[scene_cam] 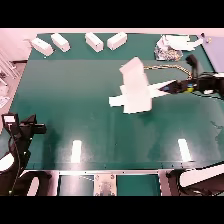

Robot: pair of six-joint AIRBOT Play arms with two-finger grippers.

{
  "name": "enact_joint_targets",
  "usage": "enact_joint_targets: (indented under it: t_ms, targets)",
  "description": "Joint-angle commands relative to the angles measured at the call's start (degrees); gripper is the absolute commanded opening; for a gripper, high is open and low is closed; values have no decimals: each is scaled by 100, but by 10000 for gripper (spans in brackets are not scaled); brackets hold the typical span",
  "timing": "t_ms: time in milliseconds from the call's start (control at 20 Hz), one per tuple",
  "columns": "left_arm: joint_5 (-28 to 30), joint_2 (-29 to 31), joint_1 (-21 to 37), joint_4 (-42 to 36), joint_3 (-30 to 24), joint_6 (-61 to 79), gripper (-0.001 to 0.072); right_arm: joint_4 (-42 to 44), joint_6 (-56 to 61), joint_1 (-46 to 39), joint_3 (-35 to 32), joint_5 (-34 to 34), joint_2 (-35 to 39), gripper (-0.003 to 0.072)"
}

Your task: Fold the box and place the chain.

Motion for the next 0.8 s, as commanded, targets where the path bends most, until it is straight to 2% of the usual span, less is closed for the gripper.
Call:
enact_joint_targets:
  t_ms: [0,150,350,750]
  targets:
    - [2,2,-2,2,4,0,19,227,212,990,-267,-1143,52,2]
    - [2,2,-2,2,4,0,19,208,564,1631,-782,-2417,68,2]
    - [2,2,-2,2,4,0,19,221,505,1803,-1427,-3724,146,1]
    - [2,2,-2,2,4,0,19,409,131,2205,-1700,-4739,188,1]
